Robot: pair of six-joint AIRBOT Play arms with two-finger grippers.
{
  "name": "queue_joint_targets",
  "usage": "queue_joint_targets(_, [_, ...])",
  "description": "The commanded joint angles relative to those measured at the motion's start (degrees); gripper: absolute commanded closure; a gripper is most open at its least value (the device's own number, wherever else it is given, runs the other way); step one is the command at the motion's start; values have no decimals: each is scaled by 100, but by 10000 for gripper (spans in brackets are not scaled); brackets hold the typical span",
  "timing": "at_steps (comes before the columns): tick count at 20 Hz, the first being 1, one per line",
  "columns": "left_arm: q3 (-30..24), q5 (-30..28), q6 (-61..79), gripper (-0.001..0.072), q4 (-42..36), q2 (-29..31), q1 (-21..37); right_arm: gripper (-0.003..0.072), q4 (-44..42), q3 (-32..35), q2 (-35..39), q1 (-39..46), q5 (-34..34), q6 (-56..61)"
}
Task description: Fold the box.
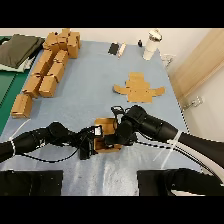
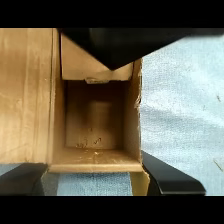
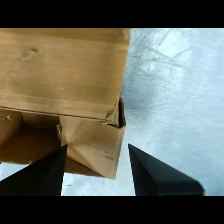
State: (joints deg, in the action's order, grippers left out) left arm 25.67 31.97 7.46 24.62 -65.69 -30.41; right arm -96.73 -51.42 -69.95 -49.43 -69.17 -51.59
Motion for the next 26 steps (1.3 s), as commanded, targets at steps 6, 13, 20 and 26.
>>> queue_joint_targets(6, [-2,-2,2,193,-15,-4,7,102,17,-149,-505,-20,79,-90])
queue_joint_targets(13, [-2,0,2,193,-15,-4,7,253,289,-422,-896,-9,-177,-22])
queue_joint_targets(20, [-2,11,0,193,-15,-4,7,678,396,-422,-938,-9,-485,35])
queue_joint_targets(26, [-2,11,2,193,-15,-4,7,249,391,-424,-898,-9,-485,11])
